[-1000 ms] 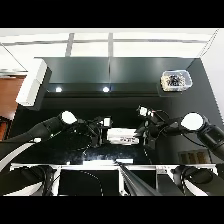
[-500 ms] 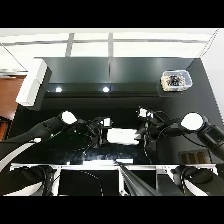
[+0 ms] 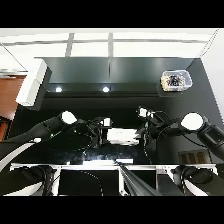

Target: Fold the box and place the chain.

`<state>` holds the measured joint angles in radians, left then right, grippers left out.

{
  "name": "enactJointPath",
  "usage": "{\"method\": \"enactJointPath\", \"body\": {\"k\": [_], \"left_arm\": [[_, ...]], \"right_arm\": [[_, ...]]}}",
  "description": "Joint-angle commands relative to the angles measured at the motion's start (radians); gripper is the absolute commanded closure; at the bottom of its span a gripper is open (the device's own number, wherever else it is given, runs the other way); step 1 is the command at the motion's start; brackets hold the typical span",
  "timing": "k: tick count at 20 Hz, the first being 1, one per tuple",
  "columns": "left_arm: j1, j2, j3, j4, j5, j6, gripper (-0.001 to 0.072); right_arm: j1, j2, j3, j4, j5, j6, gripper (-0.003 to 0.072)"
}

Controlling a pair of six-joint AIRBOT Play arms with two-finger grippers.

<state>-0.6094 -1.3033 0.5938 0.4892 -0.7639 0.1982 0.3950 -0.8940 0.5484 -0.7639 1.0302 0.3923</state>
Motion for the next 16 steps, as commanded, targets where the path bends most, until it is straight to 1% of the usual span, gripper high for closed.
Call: {"method": "enactJointPath", "body": {"k": [1, 13, 16], "left_arm": [[0.0, -0.001, 0.001, 0.0, 0.001, 0.0, 0.0377], [0.0, -0.001, 0.001, 0.0, 0.001, 0.0, 0.0377], [0.0, -0.001, 0.001, 0.0, 0.001, 0.0, 0.0377]], "right_arm": [[0.0, 0.0, 0.0, 0.0, -0.003, 0.0, 0.0492], [0.0, 0.0, 0.0, 0.002, -0.007, 0.008, 0.0492], [0.0, 0.0, 0.0, 0.003, -0.024, 0.025, 0.0492]]}}
